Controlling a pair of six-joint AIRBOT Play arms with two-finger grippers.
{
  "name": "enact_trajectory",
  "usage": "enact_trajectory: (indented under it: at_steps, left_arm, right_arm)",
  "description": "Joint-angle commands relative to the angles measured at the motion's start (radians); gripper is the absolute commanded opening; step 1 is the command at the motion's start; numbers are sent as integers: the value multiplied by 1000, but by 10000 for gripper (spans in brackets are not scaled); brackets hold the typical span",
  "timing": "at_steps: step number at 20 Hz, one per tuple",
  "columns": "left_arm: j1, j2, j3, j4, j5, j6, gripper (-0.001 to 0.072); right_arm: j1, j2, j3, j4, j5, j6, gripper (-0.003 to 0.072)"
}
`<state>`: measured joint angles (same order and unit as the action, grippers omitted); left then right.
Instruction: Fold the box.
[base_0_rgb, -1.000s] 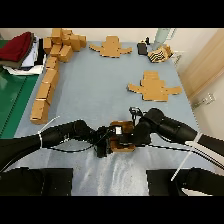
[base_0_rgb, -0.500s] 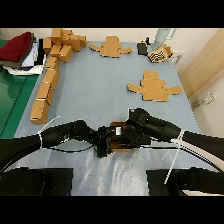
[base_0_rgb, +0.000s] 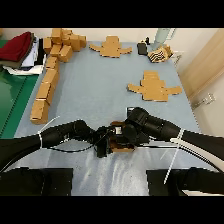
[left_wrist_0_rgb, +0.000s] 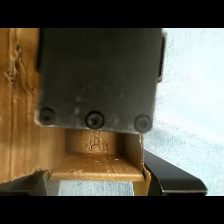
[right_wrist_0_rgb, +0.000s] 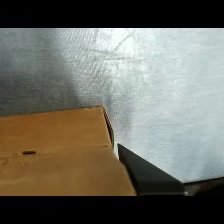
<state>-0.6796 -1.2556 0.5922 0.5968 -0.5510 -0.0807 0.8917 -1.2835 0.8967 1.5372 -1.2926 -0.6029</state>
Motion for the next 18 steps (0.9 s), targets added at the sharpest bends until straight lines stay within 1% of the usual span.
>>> enact_trajectory:
  at_steps: [1,3,8,13,18]
  left_arm:
    - [0,0,1,2,0,2,518]
    - [0,0,1,2,0,2,517]
    - [0,0,1,2,0,2,518]
    - [0,0,1,1,0,2,518]
    - [0,0,1,2,0,2,517]
  right_arm:
    - [0,14,4,0,-35,-8,432]
    - [0,41,4,10,-44,-8,432]
    - [-2,161,4,5,-58,-8,431]
    - [-14,213,4,2,-98,-8,418]
    - [-22,218,4,-76,-216,-42,417]
